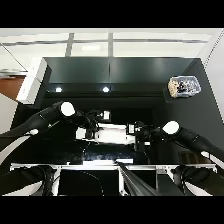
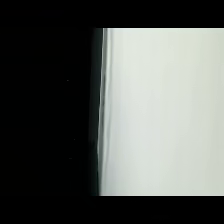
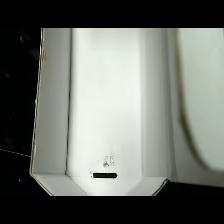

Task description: Fold the box and place the chain.

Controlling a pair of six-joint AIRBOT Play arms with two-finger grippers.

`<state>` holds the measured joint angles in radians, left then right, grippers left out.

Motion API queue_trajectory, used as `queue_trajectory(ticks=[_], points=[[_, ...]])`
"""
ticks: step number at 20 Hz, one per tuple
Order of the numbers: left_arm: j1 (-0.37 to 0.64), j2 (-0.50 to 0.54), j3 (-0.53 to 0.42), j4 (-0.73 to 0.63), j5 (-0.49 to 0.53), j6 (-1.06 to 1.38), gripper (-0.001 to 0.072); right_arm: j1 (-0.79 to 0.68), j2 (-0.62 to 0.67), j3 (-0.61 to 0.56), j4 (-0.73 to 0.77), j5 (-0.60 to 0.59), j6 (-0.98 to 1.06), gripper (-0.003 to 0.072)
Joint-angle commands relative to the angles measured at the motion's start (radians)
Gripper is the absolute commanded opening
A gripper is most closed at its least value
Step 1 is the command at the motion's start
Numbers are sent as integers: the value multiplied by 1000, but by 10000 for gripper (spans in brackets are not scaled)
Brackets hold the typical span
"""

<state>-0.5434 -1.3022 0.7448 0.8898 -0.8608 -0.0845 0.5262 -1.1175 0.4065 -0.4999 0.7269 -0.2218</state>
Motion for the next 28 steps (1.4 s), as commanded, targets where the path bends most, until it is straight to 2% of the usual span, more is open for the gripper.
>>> queue_trajectory(ticks=[1, 6, 11, 28], points=[[0, 0, 8, -9, -1, -2, 27, 0, -4, -1, 2, -6, -7, 640], [0, 0, 8, -8, -22, -2, 27, 0, -4, -1, 12, -28, 7, 641], [0, 0, 8, -8, -39, -2, 27, 63, -8, -1, 5, -93, 23, 641], [0, 0, 8, -8, -40, -21, 27, 69, -14, 4, -7, -111, 48, 640]])
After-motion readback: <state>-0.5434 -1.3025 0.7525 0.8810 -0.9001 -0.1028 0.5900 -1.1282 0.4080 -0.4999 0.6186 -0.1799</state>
